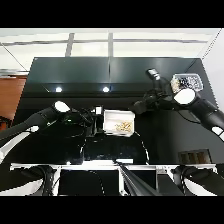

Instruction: Fold the box and place the chain.

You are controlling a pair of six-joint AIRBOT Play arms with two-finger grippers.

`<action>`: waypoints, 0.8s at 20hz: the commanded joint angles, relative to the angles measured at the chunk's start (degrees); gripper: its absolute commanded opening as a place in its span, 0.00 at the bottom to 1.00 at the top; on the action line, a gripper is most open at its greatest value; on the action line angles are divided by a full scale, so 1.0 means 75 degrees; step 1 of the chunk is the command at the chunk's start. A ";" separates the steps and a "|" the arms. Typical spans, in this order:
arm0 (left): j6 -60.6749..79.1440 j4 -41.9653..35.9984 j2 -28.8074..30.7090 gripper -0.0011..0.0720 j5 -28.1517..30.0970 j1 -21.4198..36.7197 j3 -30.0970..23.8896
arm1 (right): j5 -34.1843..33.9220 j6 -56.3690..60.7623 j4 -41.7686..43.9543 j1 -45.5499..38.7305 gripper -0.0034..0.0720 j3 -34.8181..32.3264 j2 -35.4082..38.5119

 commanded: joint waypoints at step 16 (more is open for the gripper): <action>0.0000 0.0003 -0.0006 0.56 -0.0003 -0.0006 0.0009 | 0.1673 -0.3984 -0.0734 0.1236 0.80 0.0463 -0.0111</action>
